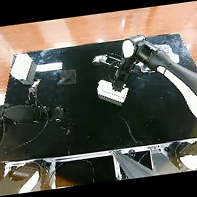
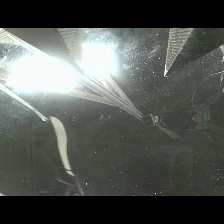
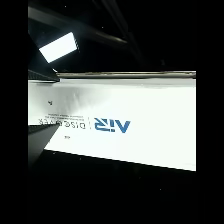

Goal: Fold the box and place the chain.

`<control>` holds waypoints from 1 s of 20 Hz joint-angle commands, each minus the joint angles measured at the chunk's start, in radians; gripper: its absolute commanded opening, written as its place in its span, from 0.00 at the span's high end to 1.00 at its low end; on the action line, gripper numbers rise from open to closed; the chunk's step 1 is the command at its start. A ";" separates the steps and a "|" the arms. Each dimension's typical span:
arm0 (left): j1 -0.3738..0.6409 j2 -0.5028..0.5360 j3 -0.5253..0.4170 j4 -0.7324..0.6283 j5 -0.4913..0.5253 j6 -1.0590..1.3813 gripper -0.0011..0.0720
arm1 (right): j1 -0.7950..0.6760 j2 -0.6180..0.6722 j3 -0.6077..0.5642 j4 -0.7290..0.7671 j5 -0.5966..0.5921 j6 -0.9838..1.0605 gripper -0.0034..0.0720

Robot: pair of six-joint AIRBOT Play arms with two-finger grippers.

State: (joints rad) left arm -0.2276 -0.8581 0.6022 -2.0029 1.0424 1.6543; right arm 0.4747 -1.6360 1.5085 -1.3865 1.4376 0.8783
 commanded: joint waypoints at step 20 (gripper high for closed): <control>0.001 0.000 0.001 -0.003 0.000 0.000 0.17 | 0.005 0.000 -0.024 -0.001 -0.020 0.001 0.07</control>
State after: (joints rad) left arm -0.2272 -0.8581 0.6022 -2.0048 1.0424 1.6539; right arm 0.4789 -1.6363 1.4837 -1.3911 1.4300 0.8780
